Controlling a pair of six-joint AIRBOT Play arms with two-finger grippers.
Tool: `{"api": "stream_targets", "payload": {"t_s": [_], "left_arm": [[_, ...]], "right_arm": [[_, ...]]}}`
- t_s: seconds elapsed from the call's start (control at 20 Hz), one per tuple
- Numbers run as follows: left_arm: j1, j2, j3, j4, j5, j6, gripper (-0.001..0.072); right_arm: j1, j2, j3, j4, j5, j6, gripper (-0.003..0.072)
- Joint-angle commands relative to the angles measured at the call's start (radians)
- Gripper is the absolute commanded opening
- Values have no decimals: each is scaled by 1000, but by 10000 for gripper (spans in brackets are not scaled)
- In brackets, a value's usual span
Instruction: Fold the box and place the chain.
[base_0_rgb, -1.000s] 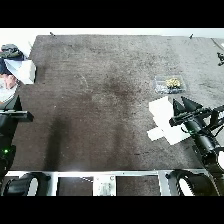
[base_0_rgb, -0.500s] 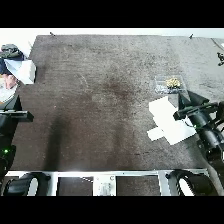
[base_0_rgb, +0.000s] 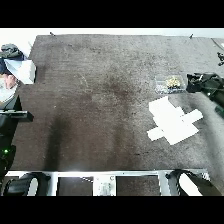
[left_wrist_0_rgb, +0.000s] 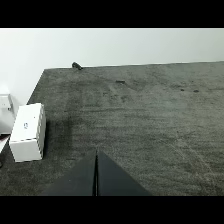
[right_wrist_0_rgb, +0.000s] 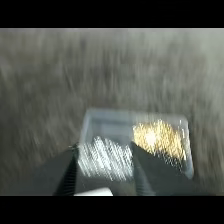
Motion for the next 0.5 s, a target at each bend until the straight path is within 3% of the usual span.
{"api": "stream_targets", "payload": {"t_s": [0.0, 0.2, 0.25, 0.45], "left_arm": [[0, 0, 0, 0, 0, 0, 12], [0, 0, 0, 0, 0, 0, 12], [0, 0, 0, 0, 0, 0, 12], [0, 0, 0, 0, 0, 0, 12]], "right_arm": [[-180, -214, 236, -423, 389, 292, 412], [-214, -365, 454, -665, 618, 350, 415], [-214, -400, 495, -696, 660, 350, 504], [-214, -559, 650, -778, 872, 350, 509]]}}
